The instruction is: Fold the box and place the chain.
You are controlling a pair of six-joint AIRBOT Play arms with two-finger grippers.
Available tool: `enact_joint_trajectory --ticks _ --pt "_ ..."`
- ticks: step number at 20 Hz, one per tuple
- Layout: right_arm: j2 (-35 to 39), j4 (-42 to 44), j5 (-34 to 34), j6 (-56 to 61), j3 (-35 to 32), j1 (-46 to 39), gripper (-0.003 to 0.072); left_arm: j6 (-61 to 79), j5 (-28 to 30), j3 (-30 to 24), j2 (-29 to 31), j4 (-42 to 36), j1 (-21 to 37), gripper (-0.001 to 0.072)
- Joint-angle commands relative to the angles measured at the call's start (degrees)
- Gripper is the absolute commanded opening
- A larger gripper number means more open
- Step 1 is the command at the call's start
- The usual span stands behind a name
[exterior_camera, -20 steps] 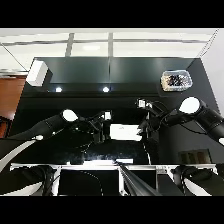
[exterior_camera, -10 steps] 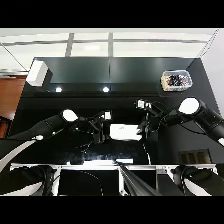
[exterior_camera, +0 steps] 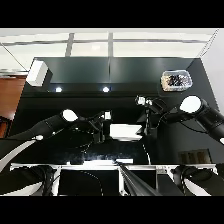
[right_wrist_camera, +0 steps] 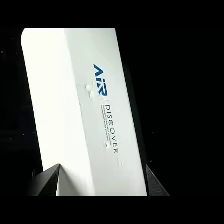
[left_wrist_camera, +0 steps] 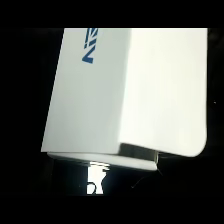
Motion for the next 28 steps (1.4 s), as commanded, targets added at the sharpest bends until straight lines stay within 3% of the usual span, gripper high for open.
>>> enact_joint_trajectory --ticks 1,12,14,28 --pt "0.07 -0.15 -0.39 0.00 0.20 0.07 0.0636 -0.04 -0.02 0.02 -0.04 0.00 0.02 0.0328" --pt "0.02 -2.86 -2.10 0.00 -0.63 0.09 0.0633 -0.04 -0.02 0.02 -0.04 0.00 0.02 0.0328" --pt "0.02 -2.89 -2.08 0.00 -0.63 0.68 0.0419 -0.04 -0.02 0.02 -0.04 0.00 0.02 0.0327" --pt "0.02 -3.13 -2.49 0.07 -0.81 3.41 0.0418 -0.04 -0.02 0.02 -0.04 0.00 0.02 0.0328"
